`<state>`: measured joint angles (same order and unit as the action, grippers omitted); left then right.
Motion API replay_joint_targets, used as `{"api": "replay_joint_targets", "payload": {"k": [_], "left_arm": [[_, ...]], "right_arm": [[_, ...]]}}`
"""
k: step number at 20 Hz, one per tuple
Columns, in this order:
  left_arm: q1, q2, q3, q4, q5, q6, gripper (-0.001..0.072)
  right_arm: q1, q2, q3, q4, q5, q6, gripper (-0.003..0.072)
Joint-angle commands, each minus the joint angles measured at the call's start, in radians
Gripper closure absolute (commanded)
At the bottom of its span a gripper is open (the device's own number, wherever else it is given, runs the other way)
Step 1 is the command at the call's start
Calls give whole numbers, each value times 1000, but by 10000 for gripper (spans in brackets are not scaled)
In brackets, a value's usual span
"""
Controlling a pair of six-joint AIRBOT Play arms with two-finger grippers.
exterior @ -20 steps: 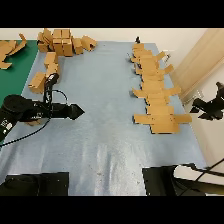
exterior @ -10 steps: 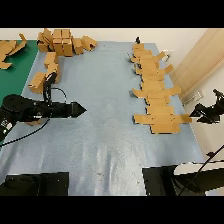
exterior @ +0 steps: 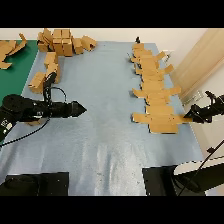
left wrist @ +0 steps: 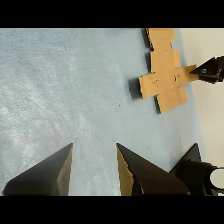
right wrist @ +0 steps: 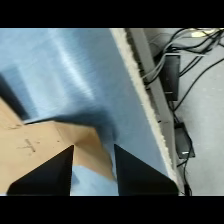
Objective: Fold the box.
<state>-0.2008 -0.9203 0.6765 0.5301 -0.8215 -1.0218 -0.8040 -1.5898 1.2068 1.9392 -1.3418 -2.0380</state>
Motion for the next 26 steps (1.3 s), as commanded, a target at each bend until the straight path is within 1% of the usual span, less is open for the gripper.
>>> {"api": "replay_joint_targets", "payload": {"k": [1, 2, 3, 4, 5, 7, 10, 15, 17, 21, 23, 25, 26], "left_arm": [[1, -1, 0, -3, 2, 0, 290], [1, -1, 1, -3, 2, 0, 290], [1, -1, 0, -3, 1, 0, 290], [1, -1, 1, -3, 1, 0, 290], [1, -1, 1, -3, 1, 0, 290], [1, -2, 0, -3, 0, 0, 290], [1, -2, 0, -3, -12, 0, 290], [1, -2, 0, -3, -45, 0, 290], [1, -2, 0, -3, -45, 0, 290], [1, -2, 0, -3, -47, 4, 290], [1, -2, 0, -3, -61, 4, 290], [1, -2, 0, -3, -77, 4, 290], [1, -2, 0, -3, -84, 3, 290]], "right_arm": [[0, 21, 19, 80, -116, -31, 327], [0, 40, 22, 88, -135, -31, 335], [0, 63, 24, 92, -153, -31, 412], [0, 87, 24, 100, -164, -32, 472], [0, 106, 24, 111, -174, -32, 499], [2, 131, 23, 143, -207, -31, 675], [31, 143, -2, 174, -249, -21, 684], [154, 254, -167, 190, -239, 25, 685], [212, 329, -256, 191, -200, 57, 685], [335, 473, -454, 192, -29, 119, 686], [392, 522, -536, 193, 49, 156, 685], [443, 544, -582, 195, 71, 180, 678], [460, 544, -589, 194, 71, 181, 548]]}}
